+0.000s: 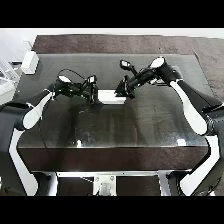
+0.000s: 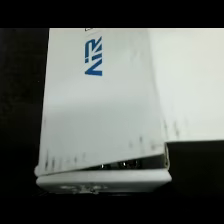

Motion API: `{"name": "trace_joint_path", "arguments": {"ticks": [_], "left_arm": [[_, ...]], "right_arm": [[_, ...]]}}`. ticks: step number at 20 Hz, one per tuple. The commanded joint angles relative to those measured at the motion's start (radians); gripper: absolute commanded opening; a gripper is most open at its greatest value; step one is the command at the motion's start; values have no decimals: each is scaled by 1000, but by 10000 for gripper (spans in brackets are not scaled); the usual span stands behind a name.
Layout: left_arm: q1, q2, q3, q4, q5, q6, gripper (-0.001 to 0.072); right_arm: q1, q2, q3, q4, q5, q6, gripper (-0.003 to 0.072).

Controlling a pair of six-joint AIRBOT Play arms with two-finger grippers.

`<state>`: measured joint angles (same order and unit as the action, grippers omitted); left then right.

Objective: Fold the box and place the chain.

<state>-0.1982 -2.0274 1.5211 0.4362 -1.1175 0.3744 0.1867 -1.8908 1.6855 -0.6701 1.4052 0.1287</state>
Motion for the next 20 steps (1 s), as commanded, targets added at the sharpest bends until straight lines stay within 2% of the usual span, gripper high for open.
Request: {"name": "trace_joint_path", "arguments": {"ticks": [1,3,6,8,11,13,17,20], "left_arm": [[1,0,1,0,0,0,408],[1,0,1,0,0,0,408],[1,0,1,0,0,0,408],[1,0,1,0,0,0,408],[1,0,1,0,0,0,409],[1,0,1,0,0,0,408],[1,0,1,0,0,0,408],[1,0,1,0,0,0,408]], "right_arm": [[-54,19,-32,132,8,-60,260],[-60,20,-74,213,-2,-127,260],[-23,14,-97,223,-64,-179,268],[2,14,-99,214,-66,-167,341],[13,13,-105,133,-78,-125,335],[13,13,-115,134,-80,-126,334],[14,9,-135,136,-179,-157,335],[13,9,-138,136,-187,-167,336]]}}
